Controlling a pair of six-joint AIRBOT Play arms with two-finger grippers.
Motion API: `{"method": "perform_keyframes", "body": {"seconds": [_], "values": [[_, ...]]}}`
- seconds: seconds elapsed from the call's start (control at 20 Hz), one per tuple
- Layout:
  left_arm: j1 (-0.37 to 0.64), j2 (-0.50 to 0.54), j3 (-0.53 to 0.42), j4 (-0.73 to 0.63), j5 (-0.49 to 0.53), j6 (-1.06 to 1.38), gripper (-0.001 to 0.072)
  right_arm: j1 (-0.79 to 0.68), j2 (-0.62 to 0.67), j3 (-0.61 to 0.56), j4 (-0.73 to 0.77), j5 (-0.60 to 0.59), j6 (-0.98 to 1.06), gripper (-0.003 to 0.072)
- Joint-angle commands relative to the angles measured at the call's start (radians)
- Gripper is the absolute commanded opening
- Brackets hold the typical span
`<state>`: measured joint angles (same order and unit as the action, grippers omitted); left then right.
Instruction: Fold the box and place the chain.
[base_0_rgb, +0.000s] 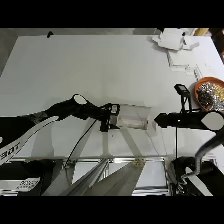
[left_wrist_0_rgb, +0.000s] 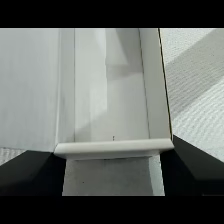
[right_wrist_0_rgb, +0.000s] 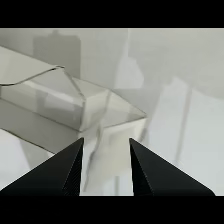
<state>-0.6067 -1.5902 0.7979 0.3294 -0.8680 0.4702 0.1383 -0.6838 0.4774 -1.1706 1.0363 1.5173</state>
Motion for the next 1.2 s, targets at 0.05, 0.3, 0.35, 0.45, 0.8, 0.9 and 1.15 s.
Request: {"method": "perform_keyframes", "body": {"seconds": [0.05,0.3,0.35,0.45,0.8,0.9,1.15], "values": [[0.001,0.000,0.000,0.000,0.000,0.000,0.0272,-0.168,0.022,0.002,0.008,0.116,-0.087,0.0306],[0.001,0.000,0.000,0.000,0.000,0.000,0.0272,-0.240,0.001,-0.061,0.024,0.056,-0.112,0.0289],[0.001,0.000,0.000,0.000,0.000,0.000,0.0272,-0.240,-0.021,-0.091,0.068,0.021,-0.113,0.0293],[0.001,0.000,0.000,0.000,0.000,0.000,0.0272,-0.240,-0.076,-0.145,0.208,-0.026,-0.188,0.0306],[0.001,0.000,0.000,0.000,0.000,0.000,0.0272,-0.154,-0.117,-0.162,0.298,-0.090,-0.262,0.0413],[0.001,0.000,0.000,0.000,0.000,0.000,0.0272,-0.137,-0.117,-0.162,0.323,-0.097,-0.263,0.0419],[0.001,0.000,0.000,0.000,0.000,0.000,0.0272,-0.102,-0.116,-0.162,0.363,-0.094,-0.270,0.0419]]}}
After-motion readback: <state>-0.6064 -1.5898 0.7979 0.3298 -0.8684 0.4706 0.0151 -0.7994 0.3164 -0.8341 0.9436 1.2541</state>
